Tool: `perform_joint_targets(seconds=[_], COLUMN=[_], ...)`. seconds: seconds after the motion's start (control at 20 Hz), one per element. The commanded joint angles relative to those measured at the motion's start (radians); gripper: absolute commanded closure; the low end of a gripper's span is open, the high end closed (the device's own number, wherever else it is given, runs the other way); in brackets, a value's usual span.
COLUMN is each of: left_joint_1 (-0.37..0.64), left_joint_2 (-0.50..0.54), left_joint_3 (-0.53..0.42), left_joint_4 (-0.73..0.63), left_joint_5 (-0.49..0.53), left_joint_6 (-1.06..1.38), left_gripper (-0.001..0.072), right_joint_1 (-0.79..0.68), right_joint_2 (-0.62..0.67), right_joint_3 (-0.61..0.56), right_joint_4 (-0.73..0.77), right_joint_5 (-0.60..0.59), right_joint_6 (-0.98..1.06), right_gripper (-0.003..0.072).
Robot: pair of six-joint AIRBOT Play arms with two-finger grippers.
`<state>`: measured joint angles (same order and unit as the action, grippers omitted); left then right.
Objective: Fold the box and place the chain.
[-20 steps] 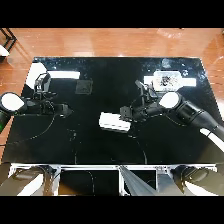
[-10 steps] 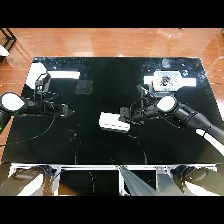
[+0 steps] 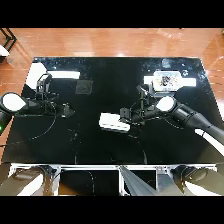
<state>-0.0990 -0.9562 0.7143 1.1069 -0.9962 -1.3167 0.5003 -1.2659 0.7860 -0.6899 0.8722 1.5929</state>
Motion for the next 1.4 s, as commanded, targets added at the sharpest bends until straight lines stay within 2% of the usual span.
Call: perform_joint_targets(seconds=[0.0, 0.15, 0.4, 0.7, 0.85, 1.0, 1.1, 1.15, 1.25, 1.35], left_joint_1=[0.0, 0.0, 0.0, 0.0, 0.0, 0.0, 0.0, 0.0, -0.001, -0.008], left_joint_2=[0.0, 0.0, 0.0, 0.0, 0.0, -0.004, -0.029, -0.05, -0.109, -0.171], left_joint_3=[0.001, 0.001, 0.001, 0.001, 0.001, 0.012, 0.062, 0.099, 0.189, 0.272], left_joint_4=[0.0, 0.0, 0.0, 0.0, 0.0, 0.003, 0.015, 0.015, 0.013, -0.036], left_joint_5=[0.0, 0.0, 0.002, 0.001, 0.0, -0.014, -0.057, -0.07, -0.095, -0.141], left_joint_6=[0.0, 0.0, 0.0, 0.0, 0.009, 0.031, 0.03, 0.034, 0.096, 0.354], left_gripper=[0.0071, 0.0071, 0.0071, 0.0071, 0.007, 0.0071, 0.007, 0.007, 0.007, 0.0073], right_joint_1=[0.008, 0.008, 0.008, -0.061, -0.143, -0.183, -0.182, -0.182, -0.182, -0.18], right_joint_2=[-0.045, -0.067, -0.039, 0.18, 0.308, 0.41, 0.45, 0.459, 0.459, 0.459], right_joint_3=[-0.003, -0.003, -0.002, -0.002, -0.002, -0.003, -0.003, -0.003, -0.014, -0.051], right_joint_4=[-0.002, 0.002, 0.148, 0.139, -0.01, -0.363, -0.601, -0.664, -0.692, -0.691], right_joint_5=[0.002, -0.009, 0.014, 0.089, 0.187, 0.332, 0.437, 0.468, 0.473, 0.468], right_joint_6=[0.0, -0.009, -0.14, -0.158, -0.113, 0.076, 0.212, 0.238, 0.249, 0.256], right_gripper=[0.0667, 0.0667, 0.0666, 0.0667, 0.0666, 0.0666, 0.0667, 0.0667, 0.0667, 0.0666])
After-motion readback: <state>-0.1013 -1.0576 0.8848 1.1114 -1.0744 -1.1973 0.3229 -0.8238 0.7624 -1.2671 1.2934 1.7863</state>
